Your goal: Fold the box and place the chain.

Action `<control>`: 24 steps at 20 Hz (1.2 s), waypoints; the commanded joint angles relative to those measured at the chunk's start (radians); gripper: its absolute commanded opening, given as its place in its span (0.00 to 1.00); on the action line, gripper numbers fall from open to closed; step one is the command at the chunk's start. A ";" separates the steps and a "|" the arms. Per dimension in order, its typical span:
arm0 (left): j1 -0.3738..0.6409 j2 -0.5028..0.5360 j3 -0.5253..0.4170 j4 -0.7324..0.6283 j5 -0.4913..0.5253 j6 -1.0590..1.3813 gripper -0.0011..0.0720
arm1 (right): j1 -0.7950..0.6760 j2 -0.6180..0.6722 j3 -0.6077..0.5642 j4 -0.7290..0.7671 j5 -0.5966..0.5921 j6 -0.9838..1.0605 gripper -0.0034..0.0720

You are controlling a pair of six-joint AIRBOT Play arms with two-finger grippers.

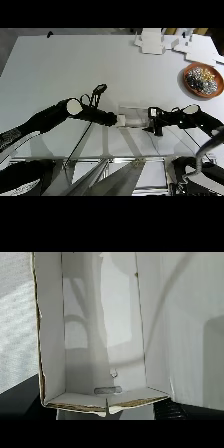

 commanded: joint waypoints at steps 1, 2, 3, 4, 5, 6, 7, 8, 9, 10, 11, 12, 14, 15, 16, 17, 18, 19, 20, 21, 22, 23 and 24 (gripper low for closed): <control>-0.006 0.000 0.000 -0.025 -0.001 0.023 0.32 | 0.000 0.000 0.000 0.000 0.000 0.000 0.59; -0.008 -0.002 0.000 -0.031 0.001 0.032 0.32 | 0.000 0.000 0.000 0.000 0.000 0.000 0.59; -0.008 -0.006 0.001 -0.033 0.006 0.032 0.32 | 0.000 0.000 0.000 0.000 0.000 0.000 0.59; -0.009 -0.013 0.000 -0.034 0.008 0.032 0.33 | 0.000 0.000 0.000 0.000 0.000 0.000 0.59; -0.014 -0.017 0.000 -0.035 0.008 0.031 0.33 | 0.000 0.000 0.000 0.000 0.000 0.000 0.59; -0.019 -0.022 0.000 -0.039 0.010 0.032 0.33 | 0.000 0.000 0.000 0.000 0.000 0.000 0.59; -0.023 -0.026 0.001 -0.043 0.016 0.032 0.37 | 0.000 0.000 0.000 0.000 0.000 0.000 0.59; -0.028 -0.027 0.000 -0.044 0.024 0.031 0.45 | 0.000 0.000 0.000 0.000 0.000 0.000 0.59; -0.031 -0.027 0.001 -0.044 0.033 0.031 0.46 | 0.000 0.000 0.000 0.000 0.000 0.000 0.59; -0.035 -0.027 0.001 -0.040 0.040 0.027 0.47 | 0.000 0.000 0.000 0.000 0.000 0.000 0.59; -0.039 -0.027 0.001 -0.029 0.047 0.023 0.47 | 0.000 0.000 0.000 0.000 0.000 0.000 0.59; -0.046 -0.027 0.001 -0.018 0.055 0.000 0.47 | 0.000 0.000 0.000 0.000 0.000 0.000 0.59; -0.057 -0.027 0.013 0.021 0.057 -0.048 0.47 | 0.000 0.000 0.000 0.000 0.000 0.000 0.59; -0.060 -0.028 0.026 0.058 0.055 -0.088 0.47 | 0.000 0.000 0.000 0.000 0.000 0.000 0.59; -0.064 -0.029 0.042 0.095 0.053 -0.134 0.47 | 0.000 0.000 0.000 0.000 0.000 0.000 0.59; -0.069 -0.032 0.058 0.122 0.053 -0.167 0.47 | 0.000 0.000 0.000 0.000 0.000 0.000 0.59; -0.074 -0.039 0.074 0.147 0.052 -0.193 0.47 | 0.000 0.000 0.000 0.000 0.000 0.000 0.59; -0.081 -0.050 0.090 0.169 0.045 -0.225 0.47 | 0.000 0.000 0.000 0.000 0.000 0.000 0.59; -0.090 -0.061 0.106 0.194 0.035 -0.257 0.47 | 0.000 0.000 0.000 0.000 0.000 0.000 0.59; -0.101 -0.072 0.121 0.219 0.023 -0.289 0.47 | 0.000 0.000 0.000 0.000 0.000 0.000 0.59; -0.109 -0.085 0.133 0.238 0.016 -0.312 0.47 | 0.000 0.000 0.000 0.000 0.000 0.000 0.59; -0.116 -0.098 0.145 0.255 0.003 -0.334 0.47 | 0.000 0.000 0.000 0.000 0.000 0.000 0.59; -0.121 -0.109 0.156 0.275 -0.015 -0.363 0.47 | 0.000 0.000 0.000 0.000 0.000 0.000 0.59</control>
